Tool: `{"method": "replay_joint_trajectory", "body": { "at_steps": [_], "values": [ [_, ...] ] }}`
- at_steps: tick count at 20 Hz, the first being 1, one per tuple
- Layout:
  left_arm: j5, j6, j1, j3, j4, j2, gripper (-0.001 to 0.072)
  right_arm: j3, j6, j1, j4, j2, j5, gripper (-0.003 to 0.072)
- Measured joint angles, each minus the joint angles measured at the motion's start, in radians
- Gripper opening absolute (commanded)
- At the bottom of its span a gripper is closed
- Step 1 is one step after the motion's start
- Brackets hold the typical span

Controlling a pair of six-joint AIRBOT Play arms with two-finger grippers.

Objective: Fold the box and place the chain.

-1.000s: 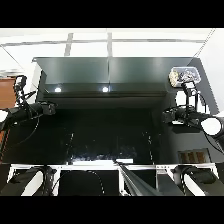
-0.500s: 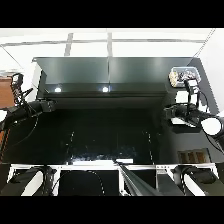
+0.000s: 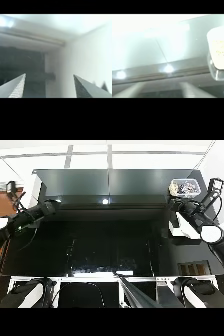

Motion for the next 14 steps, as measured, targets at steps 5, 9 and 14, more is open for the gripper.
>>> {"method": "replay_joint_trajectory", "body": {
  "at_steps": [5,9,14],
  "values": [
    [-0.138,-0.199,-0.101,0.13,0.311,-0.061,0.0715,0.141,0.065,-0.114,-0.241,-0.107,0.235,0.0707],
    [-0.246,-0.607,-0.144,0.241,0.745,-0.07,0.0714,0.32,0.269,-0.406,-0.515,-0.239,0.404,0.0707],
    [-0.317,-0.781,-0.158,0.275,0.916,-0.072,0.071,0.536,0.31,-0.777,-0.612,-0.446,0.679,0.0707]
  ]
}}
